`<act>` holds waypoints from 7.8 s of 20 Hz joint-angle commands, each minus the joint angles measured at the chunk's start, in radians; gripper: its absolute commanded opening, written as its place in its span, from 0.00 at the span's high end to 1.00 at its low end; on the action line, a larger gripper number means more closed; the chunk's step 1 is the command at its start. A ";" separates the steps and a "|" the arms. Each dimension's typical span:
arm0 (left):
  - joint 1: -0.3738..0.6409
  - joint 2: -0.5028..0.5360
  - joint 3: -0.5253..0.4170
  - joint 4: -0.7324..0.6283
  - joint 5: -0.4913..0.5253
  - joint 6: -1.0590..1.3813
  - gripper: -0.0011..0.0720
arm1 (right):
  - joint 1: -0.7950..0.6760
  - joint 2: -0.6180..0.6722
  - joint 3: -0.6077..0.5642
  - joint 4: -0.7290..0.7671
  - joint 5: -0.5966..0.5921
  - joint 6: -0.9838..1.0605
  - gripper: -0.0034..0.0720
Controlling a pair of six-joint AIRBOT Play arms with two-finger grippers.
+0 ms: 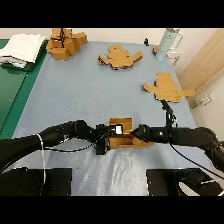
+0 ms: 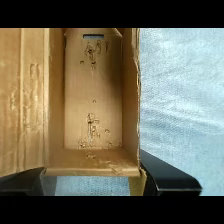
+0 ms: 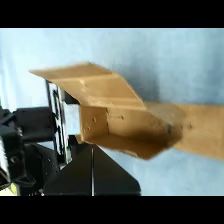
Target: Fold the box.
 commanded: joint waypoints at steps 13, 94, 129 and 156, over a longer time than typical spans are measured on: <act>0.000 0.001 0.000 -0.005 0.003 0.004 0.28 | 0.001 -0.638 0.235 0.039 0.047 -0.600 0.95; 0.000 0.001 0.000 -0.005 0.003 0.004 0.28 | -0.030 -0.328 -0.012 -0.192 -0.027 -0.338 0.95; 0.000 0.001 0.000 -0.005 0.003 0.004 0.28 | -0.032 -0.191 -0.021 -0.544 -0.045 0.047 0.95; 0.000 0.001 0.000 -0.005 0.003 0.004 0.28 | -0.030 -0.222 0.031 -0.125 -0.052 -0.206 0.53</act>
